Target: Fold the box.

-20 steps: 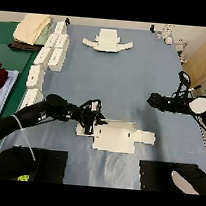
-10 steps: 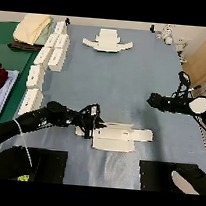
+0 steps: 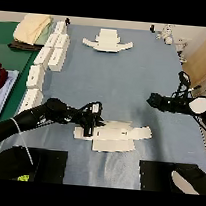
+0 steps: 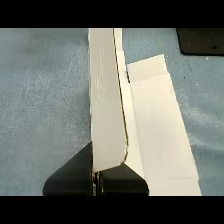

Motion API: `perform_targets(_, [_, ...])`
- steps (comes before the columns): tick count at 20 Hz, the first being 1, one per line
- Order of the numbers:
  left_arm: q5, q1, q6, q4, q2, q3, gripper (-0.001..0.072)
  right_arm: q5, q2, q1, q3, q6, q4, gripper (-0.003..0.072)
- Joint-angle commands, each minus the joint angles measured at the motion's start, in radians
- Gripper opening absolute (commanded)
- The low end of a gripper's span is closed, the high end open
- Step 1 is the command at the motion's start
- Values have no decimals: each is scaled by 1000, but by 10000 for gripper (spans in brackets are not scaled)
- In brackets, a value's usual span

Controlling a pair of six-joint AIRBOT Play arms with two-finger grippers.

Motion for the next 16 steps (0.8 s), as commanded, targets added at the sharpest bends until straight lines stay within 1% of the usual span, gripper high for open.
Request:
perform_targets(1, [-34,-1,4,30,-10,7,13,-2,0,0,0,-1,0,278])
perform_targets(6, [-50,-1,18,22,-26,6,13,-1,0,0,0,0,0,278])
perform_targets(10, [-57,-1,77,-55,-37,7,13,-1,0,0,0,0,0,278])
perform_targets(16, [-39,1,76,-56,-37,9,13,-1,0,0,0,0,0,278])
